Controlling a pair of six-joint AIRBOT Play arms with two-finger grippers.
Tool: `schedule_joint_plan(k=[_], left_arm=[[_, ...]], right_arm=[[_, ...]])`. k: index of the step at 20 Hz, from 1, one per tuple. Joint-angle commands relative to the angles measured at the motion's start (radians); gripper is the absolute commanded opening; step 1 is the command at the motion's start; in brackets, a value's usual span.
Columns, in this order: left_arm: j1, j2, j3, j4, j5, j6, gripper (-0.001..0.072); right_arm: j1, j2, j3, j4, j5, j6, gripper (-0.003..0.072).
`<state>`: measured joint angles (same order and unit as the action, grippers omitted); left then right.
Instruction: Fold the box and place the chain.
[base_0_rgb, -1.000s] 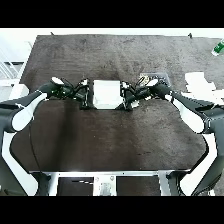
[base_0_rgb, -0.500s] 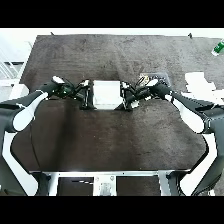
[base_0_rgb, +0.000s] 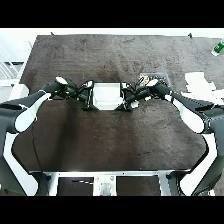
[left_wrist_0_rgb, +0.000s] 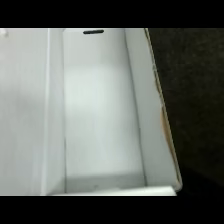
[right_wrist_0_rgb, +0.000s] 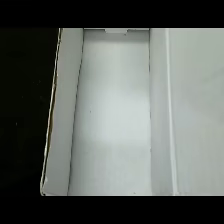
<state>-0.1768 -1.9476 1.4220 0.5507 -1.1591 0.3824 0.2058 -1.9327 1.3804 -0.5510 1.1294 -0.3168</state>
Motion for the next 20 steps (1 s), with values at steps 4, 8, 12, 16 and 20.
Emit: schedule_joint_plan(k=[4, 8, 12, 16, 20], left_arm=[[-0.003, 0.000, 0.001, 0.004, 0.013, -0.037, 0.0708], [-0.001, -0.003, 0.001, 0.002, 0.006, -0.049, 0.0708], [-0.001, -0.003, 0.000, 0.002, 0.002, -0.056, 0.0708], [0.000, -0.003, 0.000, 0.006, -0.006, -0.051, 0.0707], [0.000, -0.003, 0.000, 0.024, -0.015, -0.069, 0.0707]], right_arm=[[0.000, 0.001, 0.000, 0.002, -0.003, 0.001, 0.0552], [0.000, 0.001, 0.000, 0.002, -0.003, 0.001, 0.0552], [0.000, 0.001, 0.000, 0.002, -0.002, 0.001, 0.0553], [0.000, 0.001, 0.000, 0.002, -0.003, 0.001, 0.0552], [0.000, 0.001, 0.000, 0.001, -0.002, 0.001, 0.0552]])
